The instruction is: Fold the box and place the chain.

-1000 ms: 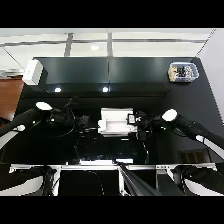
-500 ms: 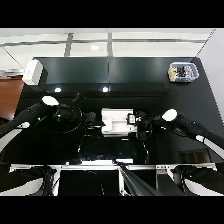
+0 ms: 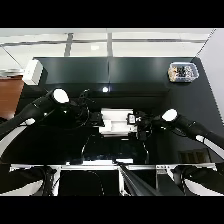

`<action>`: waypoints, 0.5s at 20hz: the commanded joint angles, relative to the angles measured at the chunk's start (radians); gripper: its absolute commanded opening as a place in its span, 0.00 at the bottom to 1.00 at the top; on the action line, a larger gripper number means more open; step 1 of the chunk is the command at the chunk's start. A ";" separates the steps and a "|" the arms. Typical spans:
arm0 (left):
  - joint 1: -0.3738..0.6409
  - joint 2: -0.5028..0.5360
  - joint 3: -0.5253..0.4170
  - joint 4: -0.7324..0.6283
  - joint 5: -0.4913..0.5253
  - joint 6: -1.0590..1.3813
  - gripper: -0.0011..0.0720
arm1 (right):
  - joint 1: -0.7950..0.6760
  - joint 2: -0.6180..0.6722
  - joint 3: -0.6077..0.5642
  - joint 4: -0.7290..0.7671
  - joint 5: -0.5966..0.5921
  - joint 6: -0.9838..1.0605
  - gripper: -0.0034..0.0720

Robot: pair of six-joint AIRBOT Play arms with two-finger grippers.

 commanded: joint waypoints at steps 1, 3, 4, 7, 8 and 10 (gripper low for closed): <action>-0.048 0.000 0.021 0.078 0.050 -0.084 0.45 | 0.000 0.000 0.000 0.000 0.000 0.000 0.24; -0.084 0.000 0.021 0.091 0.081 -0.129 0.41 | 0.000 0.000 0.000 0.000 0.000 0.000 0.24; -0.099 0.000 0.021 0.092 0.090 -0.137 0.41 | 0.000 0.000 0.000 0.000 0.000 0.000 0.24; -0.129 0.000 0.021 0.148 0.103 -0.216 0.41 | 0.000 0.000 0.000 0.000 0.000 0.000 0.24; -0.138 0.000 0.021 0.192 0.102 -0.262 0.41 | 0.000 0.000 0.000 0.000 0.000 0.000 0.24; -0.156 0.000 0.021 0.256 0.109 -0.320 0.41 | 0.000 0.000 0.000 0.000 0.000 0.000 0.24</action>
